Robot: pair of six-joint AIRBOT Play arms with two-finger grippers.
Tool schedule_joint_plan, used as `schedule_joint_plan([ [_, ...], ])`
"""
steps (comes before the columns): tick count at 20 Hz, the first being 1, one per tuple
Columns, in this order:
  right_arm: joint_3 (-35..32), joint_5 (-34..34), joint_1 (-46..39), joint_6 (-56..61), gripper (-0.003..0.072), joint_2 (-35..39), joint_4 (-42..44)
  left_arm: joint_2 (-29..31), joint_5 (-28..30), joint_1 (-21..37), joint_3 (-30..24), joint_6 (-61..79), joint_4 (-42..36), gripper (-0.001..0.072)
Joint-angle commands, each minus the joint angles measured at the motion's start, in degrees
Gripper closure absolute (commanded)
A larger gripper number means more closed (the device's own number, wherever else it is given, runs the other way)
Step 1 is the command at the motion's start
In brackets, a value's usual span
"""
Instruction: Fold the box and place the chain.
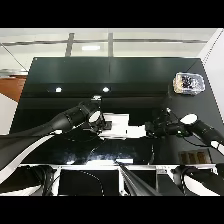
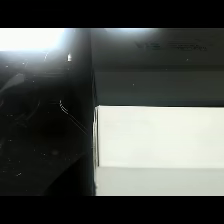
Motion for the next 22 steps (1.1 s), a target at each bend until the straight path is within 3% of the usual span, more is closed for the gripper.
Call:
schedule_joint_plan([
  [1, 0.07, -0.92, 3.89, -0.28, 0.0534, -1.27, 2.43, -0.02, 0.07, 0.04, 0.02, 0.00, 0.02, 0.0682],
  [2, 0.31, 0.26, 3.87, -0.52, 0.0339, -1.27, 2.34, -0.02, -0.35, 0.04, 0.02, 0.02, 0.02, 0.0682],
  [3, 0.79, 1.60, 3.87, -2.23, 0.0230, -1.27, 2.36, -0.02, -0.55, 0.04, 0.02, 0.00, 0.02, 0.0682],
  [4, 1.68, 3.10, 3.87, -4.26, 0.0174, -1.27, 2.38, -0.02, -0.55, 0.04, 0.02, 0.00, 0.02, 0.0682],
  [6, 3.69, 5.03, 3.89, -5.42, 0.0149, -1.27, 2.36, -0.02, -0.52, 0.04, 0.02, 0.00, 0.02, 0.0682],
  [7, 4.72, 5.84, 3.89, -6.01, -0.0024, -1.27, 2.23, -0.02, -0.52, 0.04, 0.02, 0.00, 0.02, 0.0682],
  [15, 9.88, 6.75, 5.92, -6.16, -0.0017, -1.27, 2.40, -0.02, -0.52, 0.04, 0.02, 0.02, 0.02, 0.0682],
  [19, 10.75, 2.14, 10.16, -2.36, -0.0015, -1.27, 2.19, -0.02, -0.52, 0.04, 0.02, 0.00, 0.02, 0.0682],
  [22, 10.99, -2.75, 14.73, 2.43, 0.0043, -1.27, -0.74, -0.02, -0.52, 0.04, 0.02, 0.02, 0.02, 0.0682],
])
